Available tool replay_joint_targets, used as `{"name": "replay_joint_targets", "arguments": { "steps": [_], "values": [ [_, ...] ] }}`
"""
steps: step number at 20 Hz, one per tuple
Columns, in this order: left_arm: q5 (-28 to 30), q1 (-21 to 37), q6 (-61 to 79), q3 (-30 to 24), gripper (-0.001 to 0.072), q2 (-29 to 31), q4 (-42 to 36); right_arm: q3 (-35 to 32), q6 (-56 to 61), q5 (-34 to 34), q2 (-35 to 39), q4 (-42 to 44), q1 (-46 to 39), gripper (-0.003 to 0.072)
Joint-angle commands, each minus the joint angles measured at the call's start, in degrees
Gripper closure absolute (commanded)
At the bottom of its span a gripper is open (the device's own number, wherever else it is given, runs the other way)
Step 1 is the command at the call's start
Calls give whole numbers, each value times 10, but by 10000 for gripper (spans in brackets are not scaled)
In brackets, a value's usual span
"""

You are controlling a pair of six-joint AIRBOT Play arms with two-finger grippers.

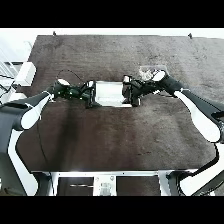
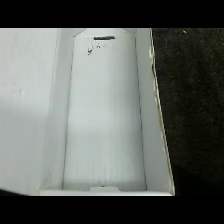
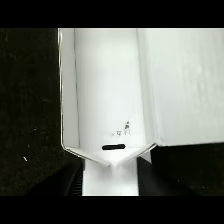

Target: Fold the box and place the chain.

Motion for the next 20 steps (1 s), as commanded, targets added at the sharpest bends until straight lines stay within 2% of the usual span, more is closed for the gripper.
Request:
{"name": "replay_joint_targets", "arguments": {
  "steps": [1,3,10,14,16,19,20],
  "values": [
    [0,0,0,0,241,0,0,0,-1,-2,-2,14,12,348],
    [0,0,0,0,241,0,0,0,-3,-5,-4,31,17,409],
    [0,0,0,0,241,0,0,0,-26,-32,-26,102,18,387],
    [0,0,-6,0,241,0,0,0,-29,-33,-32,100,17,167],
    [0,0,-6,0,241,0,0,0,-29,-33,-32,100,17,116],
    [0,0,-6,0,241,0,0,0,-25,-31,-31,100,15,118],
    [0,0,-6,0,241,0,0,0,-9,-31,-31,96,13,257]
  ]
}}
